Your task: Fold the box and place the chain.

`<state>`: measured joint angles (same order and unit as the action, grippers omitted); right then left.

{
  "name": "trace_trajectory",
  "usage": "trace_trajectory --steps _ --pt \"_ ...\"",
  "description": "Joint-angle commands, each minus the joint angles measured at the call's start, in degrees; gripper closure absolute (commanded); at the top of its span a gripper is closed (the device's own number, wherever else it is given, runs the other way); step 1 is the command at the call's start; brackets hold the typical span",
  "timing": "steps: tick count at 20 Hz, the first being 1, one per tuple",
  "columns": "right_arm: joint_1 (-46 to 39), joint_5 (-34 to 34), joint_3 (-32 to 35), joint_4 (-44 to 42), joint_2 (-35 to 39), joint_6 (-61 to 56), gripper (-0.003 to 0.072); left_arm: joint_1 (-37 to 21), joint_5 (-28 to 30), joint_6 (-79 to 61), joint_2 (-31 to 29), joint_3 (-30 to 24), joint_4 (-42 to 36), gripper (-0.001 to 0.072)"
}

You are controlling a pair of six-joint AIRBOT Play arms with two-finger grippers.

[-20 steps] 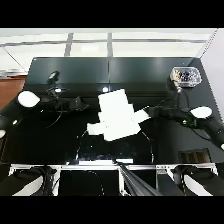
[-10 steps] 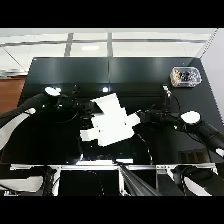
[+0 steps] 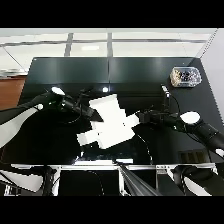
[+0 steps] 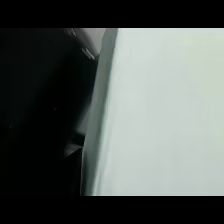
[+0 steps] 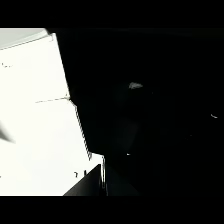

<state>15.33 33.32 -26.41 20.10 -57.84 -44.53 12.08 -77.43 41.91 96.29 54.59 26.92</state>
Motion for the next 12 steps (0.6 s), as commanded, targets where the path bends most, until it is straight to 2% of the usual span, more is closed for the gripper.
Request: trace_trajectory --steps 1,2,3,4,5,6,8,10,12 --pt "0.04 0.61 0.02 0.44 0.04 0.0 0.0671 0.02 -1.99 -1.81 0.44 2.6 3.69 0.0556" --pt "0.04 0.94 0.0 0.96 0.07 0.0 0.0671 0.11 -2.97 -1.86 0.44 3.28 4.66 0.0562" --pt "0.0 0.68 0.0 1.36 0.07 0.02 0.0667 0.37 -3.91 -1.88 0.44 4.0 6.12 0.065" --pt "-0.31 0.24 -0.15 1.66 0.07 0.02 0.05 0.66 -4.7 -1.68 0.42 4.9 7.8 0.0685" --pt "-1.29 0.85 -0.85 4.07 0.09 0.0 0.0162 0.81 -5.7 -1.31 0.35 5.7 8.46 0.0686" --pt "-2.91 3.76 -2.69 9.7 0.11 -0.72 0.0082 0.85 -6.99 0.0 -0.17 6.38 8.44 0.0686" --pt "-7.19 13.0 -7.43 18.56 0.11 -5.46 0.0082 0.85 -7.08 0.55 -3.26 6.32 8.7 0.0688" --pt "-11.56 21.68 -11.61 22.97 0.11 -5.38 0.0082 1.18 -4.31 0.26 -8.61 4.44 8.68 0.0688" --pt "-14.49 24.04 -13.57 26.4 0.09 -3.89 0.0082 3.28 3.89 -6.1 -17.22 -1.95 7.48 0.0687"
